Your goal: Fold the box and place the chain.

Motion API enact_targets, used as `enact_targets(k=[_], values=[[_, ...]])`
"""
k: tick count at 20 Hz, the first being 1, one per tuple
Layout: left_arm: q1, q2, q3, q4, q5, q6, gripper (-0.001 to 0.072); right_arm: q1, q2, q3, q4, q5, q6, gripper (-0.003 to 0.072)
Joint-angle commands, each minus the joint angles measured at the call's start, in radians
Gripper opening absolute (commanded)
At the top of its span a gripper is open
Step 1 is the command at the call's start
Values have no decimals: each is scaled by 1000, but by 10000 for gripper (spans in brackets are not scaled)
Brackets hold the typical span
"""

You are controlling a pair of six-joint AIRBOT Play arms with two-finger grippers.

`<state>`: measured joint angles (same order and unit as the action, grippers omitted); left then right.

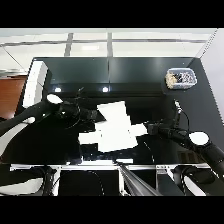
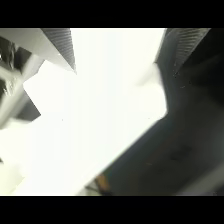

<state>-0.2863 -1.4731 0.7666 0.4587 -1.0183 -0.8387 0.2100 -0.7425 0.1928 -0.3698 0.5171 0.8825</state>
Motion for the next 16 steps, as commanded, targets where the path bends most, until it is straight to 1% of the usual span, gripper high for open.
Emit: enact_targets(k=[1, 2, 4, 5, 6, 9, 10, 11, 12, 13, 14, 15, 16], values=[[-1, -121, 83, -39, -243, 172, 567, 1, 0, 0, 0, 2, 0, 22], [-2, -142, 107, -10, -296, 195, 483, 1, 0, 0, 0, 2, 0, 22], [-6, -185, 165, 85, -366, 201, 313, 1, 0, 0, 0, 2, 0, 22], [-13, -205, 195, 120, -389, 201, 284, 1, 0, 0, 0, 2, 0, 22], [-20, -219, 216, 132, -402, 201, 282, 1, 0, 0, 0, 2, 0, 22], [-33, -261, 283, 141, -444, 208, 216, 1, 0, 0, 0, 2, 0, 22], [-40, -279, 304, 144, -460, 206, 215, 1, 0, 0, 0, 3, 0, 23], [-46, -294, 321, 144, -463, 207, 150, 1, 0, 0, 0, 3, 0, 22], [-53, -304, 335, 144, -459, 207, 121, 1, 0, 0, 0, 5, 0, 22], [-59, -311, 348, 145, -455, 208, 40, 1, 0, 0, 0, 8, 0, 22], [-60, -313, 357, 144, -451, 211, 29, 1, 0, 0, -4, 17, -1, 32], [-60, -312, 366, 145, -451, 216, 28, 0, 0, 5, -29, 29, -1, 314], [-57, -310, 377, 155, -454, 214, 27, -5, 2, 29, -99, 64, -1, 706]])
